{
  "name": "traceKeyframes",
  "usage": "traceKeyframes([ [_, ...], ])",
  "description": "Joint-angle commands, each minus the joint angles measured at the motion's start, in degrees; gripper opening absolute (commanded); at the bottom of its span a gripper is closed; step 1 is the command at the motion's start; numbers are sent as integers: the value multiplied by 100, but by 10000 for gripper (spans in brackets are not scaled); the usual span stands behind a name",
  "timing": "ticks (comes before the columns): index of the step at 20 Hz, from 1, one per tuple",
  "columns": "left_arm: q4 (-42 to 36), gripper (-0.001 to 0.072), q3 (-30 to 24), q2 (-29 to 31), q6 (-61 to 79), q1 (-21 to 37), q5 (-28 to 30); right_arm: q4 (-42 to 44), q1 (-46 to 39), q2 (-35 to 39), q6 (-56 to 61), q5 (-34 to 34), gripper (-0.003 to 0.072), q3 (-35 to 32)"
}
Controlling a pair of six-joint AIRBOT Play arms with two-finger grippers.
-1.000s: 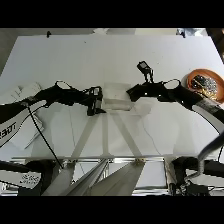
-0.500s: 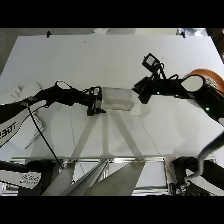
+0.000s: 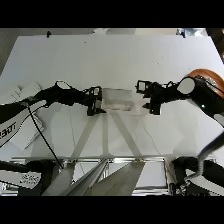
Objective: Fold the box and place the chain.
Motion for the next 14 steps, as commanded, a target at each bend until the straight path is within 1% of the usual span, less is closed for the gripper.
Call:
traceKeyframes([
  [1,0,17,2,4,0,4,2,723,-2,-518,-1062,-142,436,0],
  [3,0,17,2,4,0,4,4,1303,-2,-719,-1694,-188,436,0],
  [4,0,17,2,2,2,4,2,1453,-2,-796,-1928,-188,436,0],
  [6,0,17,2,4,0,2,2,1510,20,-918,-1961,-188,424,0],
  [7,0,17,2,4,0,4,2,1506,46,-964,-1958,-186,392,0],
  [10,0,17,2,4,0,2,2,1508,219,-999,-1961,-210,383,0],
  [12,0,17,2,4,2,4,2,1471,343,-999,-1961,-240,299,0],
  [14,0,17,2,4,0,4,2,1456,444,-999,-1958,-402,291,0],
])
